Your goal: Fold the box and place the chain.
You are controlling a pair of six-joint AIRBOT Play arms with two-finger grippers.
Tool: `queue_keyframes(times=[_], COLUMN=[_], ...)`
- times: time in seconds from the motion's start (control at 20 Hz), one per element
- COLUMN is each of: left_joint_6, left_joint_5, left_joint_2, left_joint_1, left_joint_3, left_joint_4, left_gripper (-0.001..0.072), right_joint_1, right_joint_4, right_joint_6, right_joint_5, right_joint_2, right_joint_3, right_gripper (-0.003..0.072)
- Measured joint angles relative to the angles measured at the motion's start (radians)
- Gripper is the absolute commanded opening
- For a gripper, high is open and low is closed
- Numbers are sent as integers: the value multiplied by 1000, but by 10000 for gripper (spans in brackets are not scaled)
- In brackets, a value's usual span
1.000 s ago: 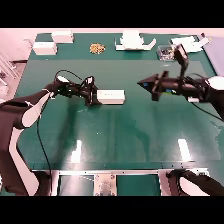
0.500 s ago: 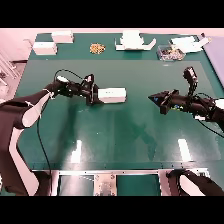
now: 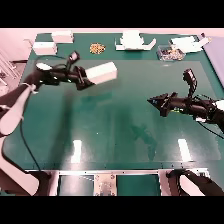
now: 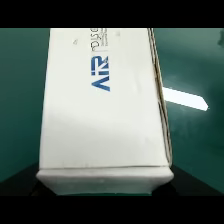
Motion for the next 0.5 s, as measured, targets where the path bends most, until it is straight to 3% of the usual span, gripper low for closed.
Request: queue_keyframes(times=[0.25,0.5], left_joint_6=[-266,-510], left_joint_5=[209,435], left_joint_2=[137,175], left_joint_1=[151,293], left_joint_3=[0,-38], left_joint_4=[129,241], left_gripper=[12,13], right_joint_1=[0,0], right_joint_4=[1,17], right_joint_6=[13,20], right_joint_5=[4,5], right_joint_2=[0,0], right_joint_3=[0,0], right_gripper=[7,8])
